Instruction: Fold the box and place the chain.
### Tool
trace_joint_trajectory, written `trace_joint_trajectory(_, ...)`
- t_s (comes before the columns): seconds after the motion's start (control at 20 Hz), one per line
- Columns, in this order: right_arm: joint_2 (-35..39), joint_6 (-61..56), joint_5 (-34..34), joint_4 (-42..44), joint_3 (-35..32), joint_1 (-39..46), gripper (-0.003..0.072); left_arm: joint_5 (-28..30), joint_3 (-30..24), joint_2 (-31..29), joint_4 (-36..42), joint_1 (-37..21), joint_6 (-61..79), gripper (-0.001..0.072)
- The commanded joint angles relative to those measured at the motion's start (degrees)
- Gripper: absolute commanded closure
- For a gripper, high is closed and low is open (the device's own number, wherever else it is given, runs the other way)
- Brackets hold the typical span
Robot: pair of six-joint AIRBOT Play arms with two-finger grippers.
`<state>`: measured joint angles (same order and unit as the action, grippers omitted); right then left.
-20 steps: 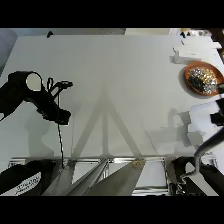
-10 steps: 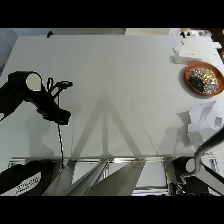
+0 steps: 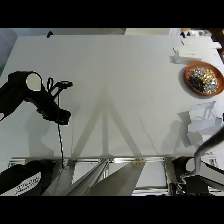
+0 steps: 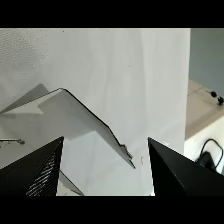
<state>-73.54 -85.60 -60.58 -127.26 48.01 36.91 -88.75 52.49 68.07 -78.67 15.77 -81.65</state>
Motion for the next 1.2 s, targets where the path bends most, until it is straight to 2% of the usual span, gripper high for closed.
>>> trace_joint_trajectory(0.0, -1.86, 0.13, -1.18, 0.55, 0.24, 2.03, 0.0174, 0.02, -0.02, -0.07, -0.02, 0.02, 0.02, 0.0319)
trace_joint_trajectory(0.2, -2.67, 2.05, 1.31, 4.61, 0.24, 6.34, 0.0289, 0.02, -0.02, -0.07, 0.0, 0.02, 0.02, 0.0319)
trace_joint_trajectory(0.4, -2.78, 5.31, 4.35, 8.13, 0.24, 5.16, 0.0309, 0.02, -0.02, -0.04, 0.0, 0.02, 0.02, 0.0319)
trace_joint_trajectory(0.5, -2.78, 5.11, 4.96, 8.11, 0.24, 5.2, 0.0442, 0.02, -0.02, -0.07, 0.0, 0.02, 0.02, 0.0319)
trace_joint_trajectory(0.55, -2.78, 5.11, 4.94, 7.85, 0.24, 5.2, 0.0466, 0.02, -0.02, -0.04, 0.0, 0.02, 0.02, 0.0319)
trace_joint_trajectory(0.65, -2.78, 5.14, 5.14, 7.8, 0.24, 5.18, 0.0455, 0.02, -0.02, -0.04, -0.02, 0.02, 0.02, 0.0319)
trace_joint_trajectory(0.7, -2.78, 5.14, 5.18, 7.21, 0.24, 5.18, 0.0369, 0.02, -0.02, -0.07, -0.02, 0.02, 0.02, 0.0319)
trace_joint_trajectory(0.75, -2.78, 5.14, 4.96, 5.44, 0.24, 5.18, 0.021, 0.02, -0.02, -0.04, 0.0, 0.02, 0.02, 0.0319)
trace_joint_trajectory(0.8, -2.78, 5.11, 4.11, 2.95, 0.24, 5.18, 0.0158, 0.02, -0.02, -0.04, 0.0, 0.02, 0.02, 0.0319)
trace_joint_trajectory(0.95, -2.78, 6.67, 3.43, -1.29, 0.26, 5.18, 0.0155, 0.02, -0.02, -0.04, 0.0, 0.02, 0.02, 0.0319)
trace_joint_trajectory(1.1, -2.78, 13.99, 4.63, 1.79, 0.26, 5.18, 0.0165, 0.02, -0.02, -0.07, 0.0, 0.02, 0.02, 0.0319)
trace_joint_trajectory(1.15, -2.78, 17.07, 4.81, 3.56, 0.26, 5.18, 0.0192, 0.02, -0.02, -0.04, 0.0, 0.02, 0.02, 0.0319)
